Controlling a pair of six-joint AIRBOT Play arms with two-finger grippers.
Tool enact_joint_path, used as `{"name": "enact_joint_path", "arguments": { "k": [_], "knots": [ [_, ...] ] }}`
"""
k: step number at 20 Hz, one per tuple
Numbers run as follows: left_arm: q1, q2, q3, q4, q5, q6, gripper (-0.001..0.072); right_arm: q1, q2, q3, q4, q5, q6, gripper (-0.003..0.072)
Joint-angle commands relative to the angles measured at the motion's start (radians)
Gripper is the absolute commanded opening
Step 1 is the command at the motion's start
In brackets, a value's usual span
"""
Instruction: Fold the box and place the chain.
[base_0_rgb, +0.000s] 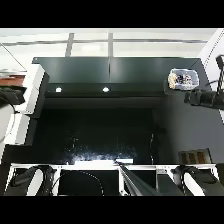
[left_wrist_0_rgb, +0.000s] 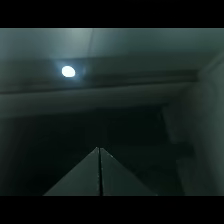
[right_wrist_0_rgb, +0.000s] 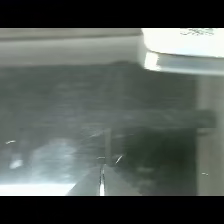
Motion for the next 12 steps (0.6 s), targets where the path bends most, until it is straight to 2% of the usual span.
{"name": "enact_joint_path", "arguments": {
  "k": [1, 12],
  "knots": [
    [-0.151, 0.085, -0.094, 0.204, 0.06, -0.21, 0.0029, 0.0, 0.09, -0.143, -0.127, -0.156, 0.086, 0.003],
    [-0.147, 0.079, -0.093, 0.196, 0.087, -0.232, 0.0033, 0.0, 0.088, -0.145, -0.125, -0.135, 0.085, 0.0031]
  ]
}}
